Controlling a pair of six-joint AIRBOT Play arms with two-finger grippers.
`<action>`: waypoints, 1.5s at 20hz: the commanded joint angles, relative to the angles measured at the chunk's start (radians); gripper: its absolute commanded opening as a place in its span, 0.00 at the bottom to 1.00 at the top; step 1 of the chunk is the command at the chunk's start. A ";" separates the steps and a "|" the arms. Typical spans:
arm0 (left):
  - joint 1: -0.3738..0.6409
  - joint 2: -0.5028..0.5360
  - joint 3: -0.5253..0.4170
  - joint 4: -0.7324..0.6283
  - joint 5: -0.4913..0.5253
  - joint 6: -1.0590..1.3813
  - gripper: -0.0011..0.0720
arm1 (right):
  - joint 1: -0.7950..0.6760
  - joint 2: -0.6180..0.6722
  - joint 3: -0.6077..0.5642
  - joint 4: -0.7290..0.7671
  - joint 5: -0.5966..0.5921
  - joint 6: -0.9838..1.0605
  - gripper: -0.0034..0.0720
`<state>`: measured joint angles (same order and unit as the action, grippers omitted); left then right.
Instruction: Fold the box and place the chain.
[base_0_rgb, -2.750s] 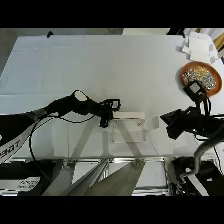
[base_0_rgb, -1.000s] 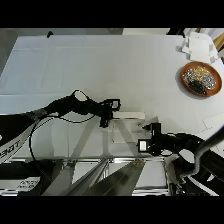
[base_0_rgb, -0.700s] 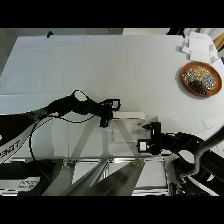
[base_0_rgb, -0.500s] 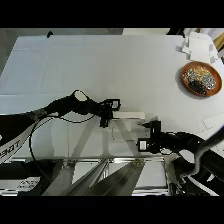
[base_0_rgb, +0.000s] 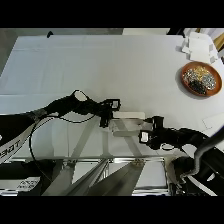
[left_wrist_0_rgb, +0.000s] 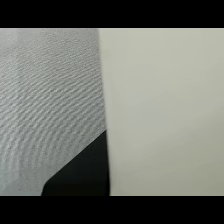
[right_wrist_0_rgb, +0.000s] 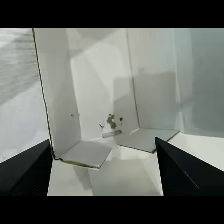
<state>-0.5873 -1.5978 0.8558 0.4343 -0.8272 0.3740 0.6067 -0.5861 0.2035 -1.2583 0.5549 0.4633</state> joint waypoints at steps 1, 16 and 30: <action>0.000 -0.001 0.001 0.000 0.000 0.000 0.03 | -0.047 -0.021 0.022 0.044 0.021 -0.002 0.96; 0.000 -0.001 0.001 0.000 0.000 0.000 0.03 | -0.157 -0.179 0.137 0.194 0.100 -0.221 0.96; 0.000 -0.001 0.001 0.000 0.000 0.000 0.03 | -0.366 -0.324 0.152 0.526 0.203 -0.613 0.96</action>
